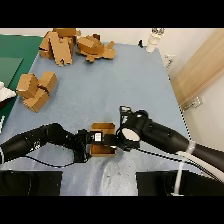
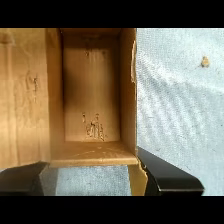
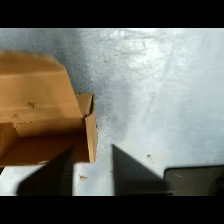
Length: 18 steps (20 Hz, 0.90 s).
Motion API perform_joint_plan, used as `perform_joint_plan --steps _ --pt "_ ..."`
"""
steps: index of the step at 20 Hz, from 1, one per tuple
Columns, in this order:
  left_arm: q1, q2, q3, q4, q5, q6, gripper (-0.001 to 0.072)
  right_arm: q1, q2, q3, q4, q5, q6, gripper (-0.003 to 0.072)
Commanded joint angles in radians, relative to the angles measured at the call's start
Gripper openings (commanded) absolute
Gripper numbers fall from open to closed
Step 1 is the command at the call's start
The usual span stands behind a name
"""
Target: Fold the box.
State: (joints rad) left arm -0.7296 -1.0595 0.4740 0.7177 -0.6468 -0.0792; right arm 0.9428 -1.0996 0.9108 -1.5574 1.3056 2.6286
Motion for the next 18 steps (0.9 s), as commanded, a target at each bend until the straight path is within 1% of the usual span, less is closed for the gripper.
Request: perform_joint_plan --steps 1,2,3,4,5,6,7,8,9,10,11,12,13,15,16,18 --pt "0.0 0.0 0.0 0.0 0.0 0.0 0.051 -0.01 0.114 -0.002 -0.152 0.163 0.113 0.0003" --pt "0.0 0.0 0.0 0.0 0.0 0.0 0.0509 -0.047 0.126 -0.011 -0.198 0.192 0.097 0.0002" --pt "0.0 0.0 0.0 0.0 0.002 0.0 0.051 -0.113 0.129 -0.031 -0.189 0.16 0.016 0.0" --pt "0.0 0.0 0.0 0.0 0.006 0.0 0.0509 -0.196 0.123 -0.059 -0.138 0.068 -0.076 0.0" --pt "0.0 0.0 0.0 0.0 0.009 0.0 0.051 -0.299 0.109 -0.098 -0.023 -0.1 -0.222 -0.0001" --pt "0.0 0.0 0.0 0.0 0.009 0.0 0.051 -0.399 0.085 -0.133 0.132 -0.263 -0.374 -0.0001" --pt "0.0 0.0 0.0 0.0 0.01 0.0 0.0509 -0.504 0.049 -0.166 0.346 -0.409 -0.581 -0.0001" --pt "0.0 0.0 0.0 0.0 0.009 0.0 0.0509 -0.588 0.008 -0.184 0.583 -0.49 -0.815 -0.0001" --pt "0.0 0.0 0.0 0.0 0.009 0.0 0.051 -0.667 -0.049 -0.189 0.844 -0.505 -1.072 -0.0001" --pt "0.0 0.0 0.0 0.0 0.008 0.0 0.051 -0.725 -0.106 -0.189 1.067 -0.47 -1.297 -0.0001" --pt "0.0 0.0 0.0 0.0 0.008 0.0 0.051 -0.772 -0.173 -0.189 1.271 -0.396 -1.494 -0.0001" --pt "0.0 0.0 0.0 0.0 0.008 0.0 0.051 -0.798 -0.235 -0.188 1.402 -0.311 -1.634 -0.0001" --pt "0.0 0.0 0.0 0.0 0.008 0.0 0.051 -0.809 -0.299 -0.185 1.465 -0.23 -1.724 -0.0001" --pt "0.0 0.0 0.0 0.0 0.009 0.0 0.051 -0.805 -0.392 -0.181 1.472 -0.101 -1.838 -0.0001" --pt "0.0 0.0 0.0 0.0 0.009 0.0 0.051 -0.798 -0.418 -0.181 1.472 -0.039 -1.887 -0.0001" --pt "0.0 0.0 0.0 0.0 0.008 0.0 0.051 -0.779 -0.422 -0.181 1.454 0.061 -1.964 -0.0001"
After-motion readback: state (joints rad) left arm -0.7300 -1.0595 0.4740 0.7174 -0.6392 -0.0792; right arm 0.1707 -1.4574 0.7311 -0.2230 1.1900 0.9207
